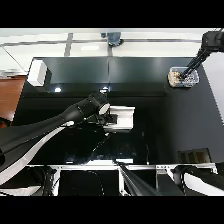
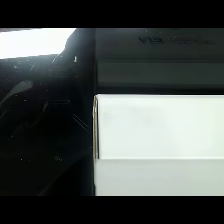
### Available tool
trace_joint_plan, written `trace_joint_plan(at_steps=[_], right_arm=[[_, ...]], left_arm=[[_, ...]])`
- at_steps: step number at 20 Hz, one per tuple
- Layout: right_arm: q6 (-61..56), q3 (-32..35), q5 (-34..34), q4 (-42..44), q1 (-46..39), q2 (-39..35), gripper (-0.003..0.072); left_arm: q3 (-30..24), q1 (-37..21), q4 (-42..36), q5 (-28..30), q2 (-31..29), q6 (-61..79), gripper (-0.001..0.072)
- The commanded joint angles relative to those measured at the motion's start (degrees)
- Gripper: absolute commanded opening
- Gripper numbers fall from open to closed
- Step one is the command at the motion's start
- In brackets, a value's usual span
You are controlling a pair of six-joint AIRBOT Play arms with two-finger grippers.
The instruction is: Fold the box and place the chain.
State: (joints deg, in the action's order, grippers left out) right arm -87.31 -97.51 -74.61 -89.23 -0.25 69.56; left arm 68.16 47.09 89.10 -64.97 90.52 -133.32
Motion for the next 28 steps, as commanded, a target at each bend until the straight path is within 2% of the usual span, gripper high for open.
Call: trace_joint_plan(at_steps=[1, 3, 6, 9, 11, 13, 20, 23, 28], right_arm=[[1.0, 4.2, -3.0, 2.0, 4.2, -12.3, 0.0009], [1.0, 4.2, -8.0, 8.3, 4.7, -16.3, 0.0009], [2.7, 4.3, -20.0, 21.6, 4.9, -18.4, 0.0010], [3.4, 5.1, -22.8, 30.0, 8.0, -18.5, 0.0009], [3.3, 6.2, -21.2, 31.3, 11.6, -18.5, 0.0009], [3.2, 9.5, -16.4, 32.9, 15.1, -18.4, 0.0010], [3.2, 25.1, 10.4, 38.5, 25.6, -14.4, 0.0010], [3.2, 28.1, 10.5, 37.6, 26.4, -11.1, 0.0010], [-0.2, 28.5, 6.6, 27.2, 26.3, -10.4, 0.0010]], left_arm=[[0.0, 0.0, 0.0, 0.0, 0.0, 0.0, 0.0028], [0.0, 0.0, 0.0, 0.0, 0.0, 0.0, 0.0028], [0.0, 0.0, 0.0, 0.0, 0.0, 0.0, 0.0028], [0.0, 0.0, 0.0, 0.0, 0.0, 0.0, 0.0028], [0.0, 0.0, 0.0, 0.0, 0.0, 0.0, 0.0028], [0.0, 0.0, 0.0, 0.0, 0.0, 0.0, 0.0028], [0.0, 0.0, 0.0, 0.0, 0.0, 0.0, 0.0028], [0.0, 0.0, 0.0, 0.0, 0.0, 0.0, 0.0028], [0.0, 0.0, 0.0, 0.0, 0.0, 0.0, 0.0028]])
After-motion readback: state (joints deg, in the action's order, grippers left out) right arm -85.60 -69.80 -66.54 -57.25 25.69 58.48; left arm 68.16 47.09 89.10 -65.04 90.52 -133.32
